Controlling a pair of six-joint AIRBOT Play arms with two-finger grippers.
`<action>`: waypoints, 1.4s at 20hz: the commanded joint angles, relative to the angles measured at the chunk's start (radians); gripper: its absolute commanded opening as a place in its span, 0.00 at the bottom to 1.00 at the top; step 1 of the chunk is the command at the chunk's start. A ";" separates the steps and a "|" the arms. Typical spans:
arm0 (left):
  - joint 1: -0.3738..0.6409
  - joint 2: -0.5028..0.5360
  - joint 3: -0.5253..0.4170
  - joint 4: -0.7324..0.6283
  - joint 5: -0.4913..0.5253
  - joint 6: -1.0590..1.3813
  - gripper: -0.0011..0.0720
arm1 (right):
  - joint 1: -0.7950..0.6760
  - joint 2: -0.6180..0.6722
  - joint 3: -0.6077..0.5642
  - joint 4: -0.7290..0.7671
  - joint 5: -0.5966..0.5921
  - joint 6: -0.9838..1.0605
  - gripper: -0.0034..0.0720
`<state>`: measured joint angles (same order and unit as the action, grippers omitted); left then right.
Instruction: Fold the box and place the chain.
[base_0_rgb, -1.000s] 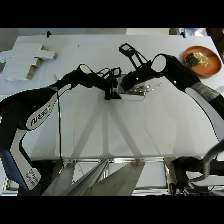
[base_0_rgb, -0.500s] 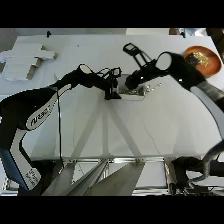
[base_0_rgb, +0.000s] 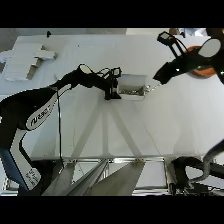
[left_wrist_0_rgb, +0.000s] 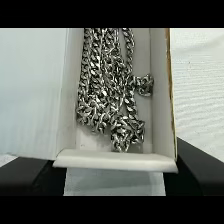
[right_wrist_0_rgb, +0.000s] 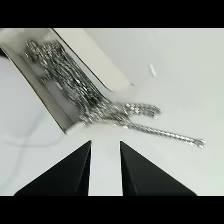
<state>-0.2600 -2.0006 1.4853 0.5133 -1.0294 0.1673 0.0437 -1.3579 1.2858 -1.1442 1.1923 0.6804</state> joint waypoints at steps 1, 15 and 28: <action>0.000 0.000 0.000 0.000 0.000 0.000 0.49 | -0.076 -0.062 0.000 0.002 0.027 -0.255 0.41; 0.000 0.000 0.000 0.000 0.000 0.000 0.49 | 0.007 -0.331 0.000 0.093 -0.079 -0.717 0.58; 0.000 0.000 0.000 0.000 0.000 0.000 0.49 | 0.036 -0.374 0.000 0.093 -0.108 -0.715 0.08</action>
<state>-0.2600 -2.0006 1.4853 0.5129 -1.0294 0.1673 0.0772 -1.7298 1.2861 -1.0466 1.0836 -0.0322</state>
